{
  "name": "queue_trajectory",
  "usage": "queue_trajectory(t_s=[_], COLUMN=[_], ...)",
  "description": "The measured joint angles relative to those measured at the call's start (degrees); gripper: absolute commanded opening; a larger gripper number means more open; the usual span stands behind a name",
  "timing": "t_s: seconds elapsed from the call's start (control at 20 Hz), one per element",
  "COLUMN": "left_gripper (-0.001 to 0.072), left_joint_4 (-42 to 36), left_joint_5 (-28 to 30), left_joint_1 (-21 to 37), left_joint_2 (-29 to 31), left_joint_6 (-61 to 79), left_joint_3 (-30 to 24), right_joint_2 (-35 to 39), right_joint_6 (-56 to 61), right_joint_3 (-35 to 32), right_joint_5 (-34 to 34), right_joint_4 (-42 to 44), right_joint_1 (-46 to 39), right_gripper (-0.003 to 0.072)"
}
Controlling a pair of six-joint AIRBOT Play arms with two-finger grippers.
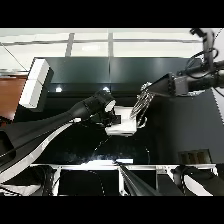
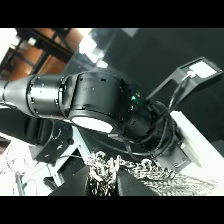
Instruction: Fold the box and place the chain.
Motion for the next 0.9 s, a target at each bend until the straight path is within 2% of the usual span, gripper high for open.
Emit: queue_trajectory(t_s=[0.4,0.6,0.8,0.85,0.9], left_gripper=[0.003,0.003,0.0029,0.0029,0.0029], left_joint_4=[0.0,0.0,0.0,0.0,0.0], left_joint_5=[0.0,0.02,0.02,0.02,0.02], left_joint_1=[0.0,0.0,0.0,0.0,0.0], left_joint_2=[0.0,0.0,0.0,0.0,0.0], left_joint_6=[0.0,0.0,-0.02,-0.02,-0.02], left_joint_3=[0.0,0.0,0.0,0.0,0.0], right_joint_2=[0.0,-0.2,-1.75,-2.14,-2.47], right_joint_6=[-0.37,-0.39,-0.28,0.33,1.49], right_joint_3=[-9.38,-17.68,-22.84,-23.47,-23.98], right_joint_5=[-6.25,-14.43,-21.05,-22.38,-23.47], right_joint_4=[-0.28,-0.57,-1.29,-2.01,-3.3], right_joint_1=[3.82,6.47,9.62,10.34,11.04], right_gripper=[0.0018,0.0019,0.0022,0.0061,0.026])
